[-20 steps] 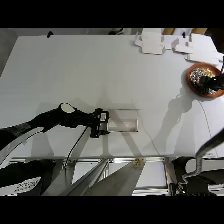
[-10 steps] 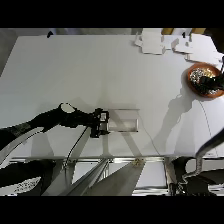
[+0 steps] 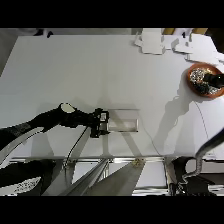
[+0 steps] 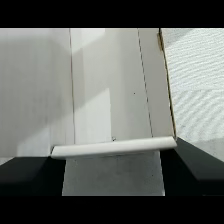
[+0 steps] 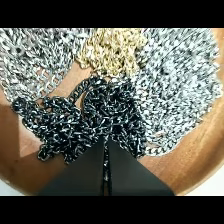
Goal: Fold the box and place the chain.
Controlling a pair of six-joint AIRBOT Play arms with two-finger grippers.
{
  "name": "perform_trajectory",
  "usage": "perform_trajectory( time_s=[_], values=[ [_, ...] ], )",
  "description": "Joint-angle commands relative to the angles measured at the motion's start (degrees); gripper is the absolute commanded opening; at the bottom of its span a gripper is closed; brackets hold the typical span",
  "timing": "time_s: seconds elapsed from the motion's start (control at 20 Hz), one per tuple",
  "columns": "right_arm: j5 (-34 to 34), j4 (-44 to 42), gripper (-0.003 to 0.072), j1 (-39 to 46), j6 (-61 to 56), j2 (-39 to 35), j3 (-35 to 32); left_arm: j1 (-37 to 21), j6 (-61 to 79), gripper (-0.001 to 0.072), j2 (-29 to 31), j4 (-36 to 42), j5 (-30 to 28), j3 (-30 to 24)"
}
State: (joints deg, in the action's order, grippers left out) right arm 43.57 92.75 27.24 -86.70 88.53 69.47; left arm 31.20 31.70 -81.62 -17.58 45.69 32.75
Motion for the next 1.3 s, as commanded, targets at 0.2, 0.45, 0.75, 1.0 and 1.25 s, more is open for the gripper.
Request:
perform_trajectory(
  time_s=[0.2, 0.45, 0.75, 1.0, 1.25],
  values=[
    [-0.8, 0.0, 0.0295, 0.0, -0.2, 3.9, 0.0, 0.0, 0.0, 0.0208, 0.0, 0.0, 0.0, 0.0],
    [-2.9, 0.0, 0.0261, 0.0, -0.3, 4.6, 0.0, 0.0, 0.0, 0.0208, 0.0, 0.0, 0.0, 0.0],
    [-5.6, 0.0, 0.0246, 0.0, -0.5, 4.7, 0.0, 0.0, 0.0, 0.0208, 0.0, 0.0, 0.0, 0.0],
    [-4.2, 0.0, 0.0138, 0.0, -0.4, 6.6, 0.0, 0.0, 0.0, 0.0208, 0.0, 0.0, 0.0, 0.0],
    [-1.2, 0.2, 0.0015, 0.0, 0.0, 4.9, 0.0, 0.0, 0.0, 0.0208, 0.0, 0.0, 0.0, 0.0]
  ],
)
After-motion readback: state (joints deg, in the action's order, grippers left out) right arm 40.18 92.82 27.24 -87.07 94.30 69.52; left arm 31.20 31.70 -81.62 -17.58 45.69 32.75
